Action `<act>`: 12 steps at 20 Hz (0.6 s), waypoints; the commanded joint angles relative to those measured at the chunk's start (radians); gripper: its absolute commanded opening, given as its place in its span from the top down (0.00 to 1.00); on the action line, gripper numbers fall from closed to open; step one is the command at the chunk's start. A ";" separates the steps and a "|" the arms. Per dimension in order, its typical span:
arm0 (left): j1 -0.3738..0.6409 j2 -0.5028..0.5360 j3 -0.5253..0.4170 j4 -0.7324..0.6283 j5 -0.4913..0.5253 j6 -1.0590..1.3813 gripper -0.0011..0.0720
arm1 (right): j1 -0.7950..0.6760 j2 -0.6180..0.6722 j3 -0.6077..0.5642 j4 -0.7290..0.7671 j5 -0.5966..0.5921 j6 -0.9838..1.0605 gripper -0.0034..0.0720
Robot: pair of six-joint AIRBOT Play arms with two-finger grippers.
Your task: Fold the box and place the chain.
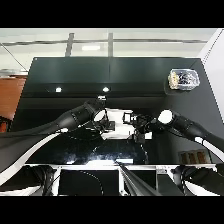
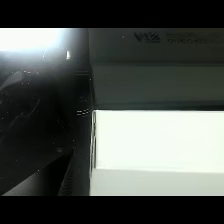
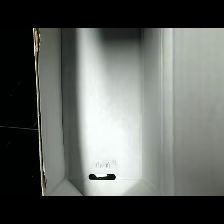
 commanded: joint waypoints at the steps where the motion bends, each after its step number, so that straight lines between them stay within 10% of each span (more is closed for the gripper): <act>1: 0.000 -0.001 0.000 0.006 -0.007 0.000 0.50 | 0.001 0.000 0.000 0.000 -0.001 0.000 0.33; 8: 0.000 -0.013 0.001 0.005 -0.008 0.000 0.61 | 0.001 0.000 0.000 0.000 -0.002 0.000 0.33; 12: 0.000 -0.013 0.001 0.004 -0.006 0.002 0.95 | 0.001 0.000 0.000 0.000 -0.004 0.000 0.33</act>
